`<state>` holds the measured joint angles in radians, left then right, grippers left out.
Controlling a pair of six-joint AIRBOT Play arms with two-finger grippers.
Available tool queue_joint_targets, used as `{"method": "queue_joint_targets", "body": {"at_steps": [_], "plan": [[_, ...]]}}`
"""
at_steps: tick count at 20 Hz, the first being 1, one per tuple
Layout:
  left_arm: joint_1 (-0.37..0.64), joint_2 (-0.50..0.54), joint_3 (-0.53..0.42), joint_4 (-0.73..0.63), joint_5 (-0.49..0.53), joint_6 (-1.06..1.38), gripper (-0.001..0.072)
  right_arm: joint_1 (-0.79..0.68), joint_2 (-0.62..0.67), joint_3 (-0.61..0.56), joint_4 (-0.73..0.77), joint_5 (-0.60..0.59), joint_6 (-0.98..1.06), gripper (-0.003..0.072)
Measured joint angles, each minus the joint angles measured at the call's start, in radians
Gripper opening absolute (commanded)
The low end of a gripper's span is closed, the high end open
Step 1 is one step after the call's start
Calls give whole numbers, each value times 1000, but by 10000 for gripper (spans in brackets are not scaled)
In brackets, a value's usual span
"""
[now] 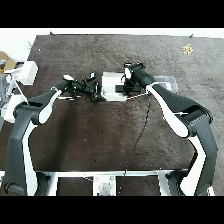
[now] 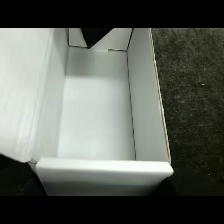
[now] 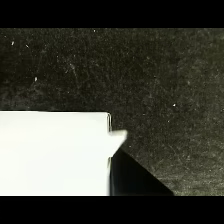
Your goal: Fold the box and place the chain.
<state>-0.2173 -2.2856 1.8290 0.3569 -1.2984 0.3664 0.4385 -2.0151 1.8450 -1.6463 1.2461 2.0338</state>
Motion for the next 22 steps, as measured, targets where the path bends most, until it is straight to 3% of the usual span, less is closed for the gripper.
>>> {"method": "queue_joint_targets", "body": {"at_steps": [1,2,8,16,18,20,21,22], "plan": [[0,0,0,0,0,0,352,0,0,0,0,-1,0,281],[0,0,0,0,0,0,352,0,0,-1,-8,-2,-1,404],[0,0,0,0,0,1,352,-5,54,-1,-7,4,-70,386],[0,0,0,0,0,1,352,-91,245,0,-56,39,-270,384],[0,0,0,0,0,1,352,-156,274,1,-89,34,-291,258],[0,0,0,0,0,1,352,-229,277,0,-92,33,-312,286],[0,0,0,0,0,1,352,-269,270,0,-81,33,-322,356],[0,0,0,0,0,1,352,-307,259,0,-61,33,-334,322]]}}
